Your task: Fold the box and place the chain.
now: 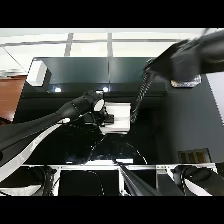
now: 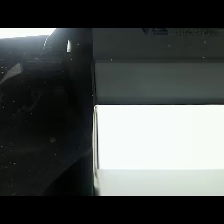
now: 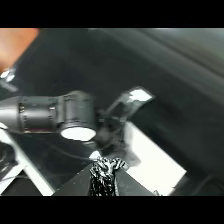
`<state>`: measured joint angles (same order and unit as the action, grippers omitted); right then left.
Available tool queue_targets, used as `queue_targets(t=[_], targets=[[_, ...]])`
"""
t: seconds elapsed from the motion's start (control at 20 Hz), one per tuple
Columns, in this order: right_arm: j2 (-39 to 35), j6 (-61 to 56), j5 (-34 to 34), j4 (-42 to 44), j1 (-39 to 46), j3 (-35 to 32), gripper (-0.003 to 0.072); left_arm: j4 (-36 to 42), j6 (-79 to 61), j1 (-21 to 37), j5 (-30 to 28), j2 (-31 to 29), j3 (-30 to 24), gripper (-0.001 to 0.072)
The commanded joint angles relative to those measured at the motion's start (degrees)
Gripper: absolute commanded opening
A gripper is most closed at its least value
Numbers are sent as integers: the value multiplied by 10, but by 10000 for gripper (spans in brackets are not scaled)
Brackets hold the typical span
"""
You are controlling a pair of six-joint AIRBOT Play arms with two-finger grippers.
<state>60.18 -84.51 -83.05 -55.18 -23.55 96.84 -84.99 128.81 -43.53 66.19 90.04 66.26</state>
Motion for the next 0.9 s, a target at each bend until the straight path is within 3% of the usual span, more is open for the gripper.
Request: queue_targets(t=[0.0,0.25,0.5,0.7,0.75,0.8,0.85], targets=[[0,-3,70,13,-39,-78,16,0,0,0,1,0,0,25],[0,-3,213,26,-44,-247,16,0,0,0,0,0,0,25],[0,-32,244,28,-49,-364,17,0,0,0,-2,0,0,25],[3,-47,349,33,-79,-468,19,0,0,0,-2,0,0,25],[7,-52,366,33,-85,-478,121,0,0,0,-2,0,0,25],[10,-52,370,32,-85,-479,386,0,0,0,-2,0,0,25],[9,-50,365,25,-80,-477,412,0,0,0,-2,0,0,25]])
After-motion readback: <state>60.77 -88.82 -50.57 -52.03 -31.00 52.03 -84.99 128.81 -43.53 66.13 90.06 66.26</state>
